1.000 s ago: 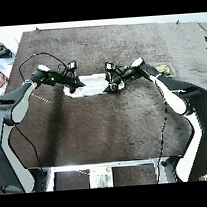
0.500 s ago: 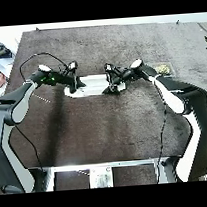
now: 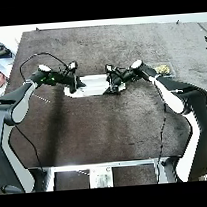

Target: Fold the box and place the chain.

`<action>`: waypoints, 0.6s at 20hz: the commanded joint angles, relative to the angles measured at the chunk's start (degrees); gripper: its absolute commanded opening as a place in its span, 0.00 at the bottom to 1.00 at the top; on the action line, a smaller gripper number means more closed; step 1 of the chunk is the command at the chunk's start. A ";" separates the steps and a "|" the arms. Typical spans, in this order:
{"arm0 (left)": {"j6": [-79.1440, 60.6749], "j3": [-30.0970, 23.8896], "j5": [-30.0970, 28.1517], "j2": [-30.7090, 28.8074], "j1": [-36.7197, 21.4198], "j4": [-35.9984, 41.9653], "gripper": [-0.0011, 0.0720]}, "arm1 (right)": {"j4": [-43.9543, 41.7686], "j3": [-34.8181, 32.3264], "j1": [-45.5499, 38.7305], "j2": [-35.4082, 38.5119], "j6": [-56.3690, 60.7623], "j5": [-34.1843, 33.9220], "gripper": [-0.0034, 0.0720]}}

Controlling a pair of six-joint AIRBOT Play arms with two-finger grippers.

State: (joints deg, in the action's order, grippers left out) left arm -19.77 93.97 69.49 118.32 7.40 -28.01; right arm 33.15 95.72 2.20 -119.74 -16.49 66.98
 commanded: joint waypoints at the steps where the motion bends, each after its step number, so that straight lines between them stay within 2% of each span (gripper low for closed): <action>1: -0.02 0.07 0.00 -0.04 -0.07 -0.02 0.03 | -0.20 0.00 0.04 -0.04 0.00 -0.33 0.82; 3: -0.02 0.07 -0.02 -0.04 -0.07 -0.02 0.03 | -0.13 0.00 0.15 -0.04 0.00 -0.31 0.82; 5: -0.02 0.07 -0.02 -0.04 -0.07 -0.02 0.03 | -0.13 0.00 0.13 -0.04 0.02 -0.28 0.77; 12: -0.02 0.04 -0.02 -0.04 -0.07 -0.02 0.03 | -0.61 0.00 0.13 -0.76 -0.04 0.74 0.79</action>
